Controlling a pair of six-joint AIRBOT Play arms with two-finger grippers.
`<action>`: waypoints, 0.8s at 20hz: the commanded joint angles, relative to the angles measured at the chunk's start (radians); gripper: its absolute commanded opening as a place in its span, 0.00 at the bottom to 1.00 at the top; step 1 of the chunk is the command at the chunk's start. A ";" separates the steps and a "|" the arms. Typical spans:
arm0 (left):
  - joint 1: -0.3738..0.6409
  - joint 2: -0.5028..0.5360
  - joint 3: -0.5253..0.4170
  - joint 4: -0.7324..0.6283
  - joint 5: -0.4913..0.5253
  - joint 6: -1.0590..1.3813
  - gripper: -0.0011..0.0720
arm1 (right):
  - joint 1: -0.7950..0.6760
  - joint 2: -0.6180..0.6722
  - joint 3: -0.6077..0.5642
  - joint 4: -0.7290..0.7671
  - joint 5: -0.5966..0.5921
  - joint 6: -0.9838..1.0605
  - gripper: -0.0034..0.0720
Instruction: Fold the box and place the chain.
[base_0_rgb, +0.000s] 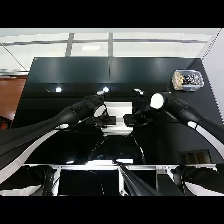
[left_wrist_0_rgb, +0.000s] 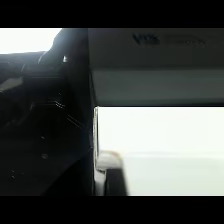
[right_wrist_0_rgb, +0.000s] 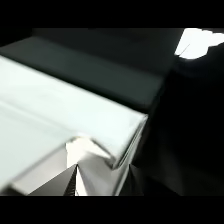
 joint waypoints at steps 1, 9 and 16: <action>0.000 0.001 0.001 0.007 -0.005 0.002 0.05 | 0.082 -0.001 0.029 -0.227 -0.006 0.229 0.52; 0.000 0.001 0.001 0.007 -0.003 0.002 0.05 | 0.185 -0.087 0.122 -0.419 0.151 0.465 0.51; 0.000 0.001 0.001 0.007 -0.003 0.002 0.05 | 0.198 -0.100 0.122 -0.419 0.127 0.512 0.51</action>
